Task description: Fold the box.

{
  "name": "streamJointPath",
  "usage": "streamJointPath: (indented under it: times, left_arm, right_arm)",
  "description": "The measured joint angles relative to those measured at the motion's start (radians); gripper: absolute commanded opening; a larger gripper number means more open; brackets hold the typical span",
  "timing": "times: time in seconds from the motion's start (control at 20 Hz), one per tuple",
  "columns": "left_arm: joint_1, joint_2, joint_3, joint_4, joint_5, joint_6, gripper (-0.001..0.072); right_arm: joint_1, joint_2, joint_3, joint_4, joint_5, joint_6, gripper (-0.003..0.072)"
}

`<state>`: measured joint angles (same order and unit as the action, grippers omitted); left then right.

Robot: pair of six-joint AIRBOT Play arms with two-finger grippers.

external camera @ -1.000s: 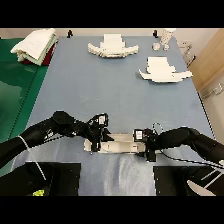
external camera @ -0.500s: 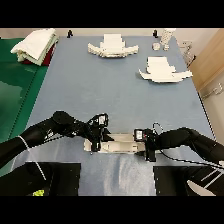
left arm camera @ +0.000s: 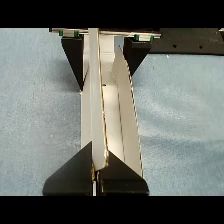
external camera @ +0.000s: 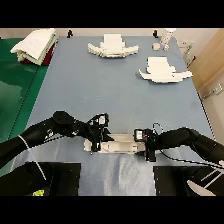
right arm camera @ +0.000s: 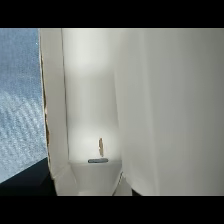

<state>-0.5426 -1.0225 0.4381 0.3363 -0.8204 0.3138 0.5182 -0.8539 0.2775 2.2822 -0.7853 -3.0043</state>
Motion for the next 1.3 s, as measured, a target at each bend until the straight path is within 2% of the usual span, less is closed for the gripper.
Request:
streamJointPath:
  times: [0.8,0.85,0.9,0.95,1.05,1.3]
  left_arm:
    - [0.000,0.000,0.000,-0.001,0.000,0.000,0.0014]
    - [0.000,0.000,0.000,-0.002,0.000,0.000,0.0061]
    - [-0.002,0.000,0.000,0.009,0.017,-0.003,0.0285]
    - [-0.002,-0.006,-0.005,0.040,0.021,-0.013,0.0380]
    - [-0.002,-0.002,0.000,-0.006,0.013,-0.024,0.0382]
    - [0.019,0.019,0.000,0.035,0.013,-0.153,0.0383]
  right_arm:
    - [0.000,0.000,0.000,0.000,-0.001,0.000,0.0514]
    - [0.000,0.000,0.000,0.000,-0.001,0.000,0.0515]
    - [0.000,0.000,0.000,0.000,-0.003,0.001,0.0515]
    - [0.000,0.000,0.000,0.000,-0.005,0.001,0.0515]
    - [0.000,0.000,0.000,0.000,-0.005,0.001,0.0514]
    - [0.000,0.000,0.000,0.000,-0.004,0.000,0.0514]
